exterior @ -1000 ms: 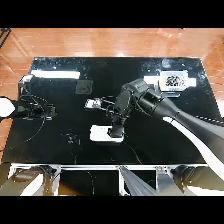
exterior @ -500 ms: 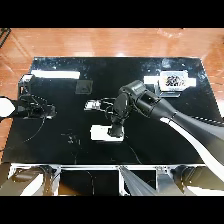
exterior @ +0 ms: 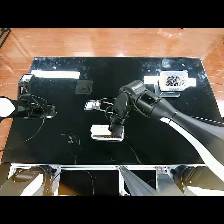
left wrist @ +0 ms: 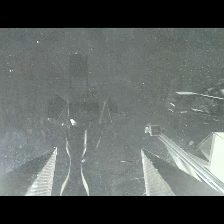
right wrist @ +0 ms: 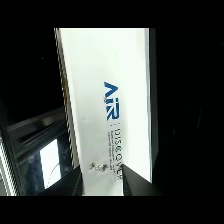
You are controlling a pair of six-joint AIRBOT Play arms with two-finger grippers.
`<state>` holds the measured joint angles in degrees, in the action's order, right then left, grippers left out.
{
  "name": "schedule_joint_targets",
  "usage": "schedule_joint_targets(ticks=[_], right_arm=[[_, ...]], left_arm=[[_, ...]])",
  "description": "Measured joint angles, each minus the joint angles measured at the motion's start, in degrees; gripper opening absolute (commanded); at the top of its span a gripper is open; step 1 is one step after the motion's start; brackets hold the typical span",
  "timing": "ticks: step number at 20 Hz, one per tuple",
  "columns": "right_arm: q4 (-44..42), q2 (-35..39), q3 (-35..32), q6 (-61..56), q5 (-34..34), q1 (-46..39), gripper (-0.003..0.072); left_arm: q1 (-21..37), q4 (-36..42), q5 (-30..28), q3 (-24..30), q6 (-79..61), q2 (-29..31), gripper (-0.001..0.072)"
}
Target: Fold the box and place the chain.
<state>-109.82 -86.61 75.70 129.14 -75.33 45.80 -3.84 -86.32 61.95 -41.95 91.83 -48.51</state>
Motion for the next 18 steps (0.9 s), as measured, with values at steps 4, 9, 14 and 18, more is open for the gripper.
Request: schedule_joint_targets(ticks=[4,9,14,18], right_arm=[[-0.1,0.0,0.0,0.2,-0.3,0.0,0.0222],[-0.1,0.0,0.0,0.3,-0.4,0.0,0.0223],[-0.1,0.0,0.0,0.3,-0.4,0.0,0.0223],[-0.2,0.0,-1.0,-0.2,0.0,0.1,0.0223]], left_arm=[[0.0,0.0,0.0,0.0,0.0,0.0,0.062],[0.0,0.0,0.0,0.0,-0.1,0.0,0.062],[0.0,0.0,0.0,0.0,-0.1,0.0,0.062],[0.0,0.0,0.0,0.0,-0.1,0.0,0.062]])
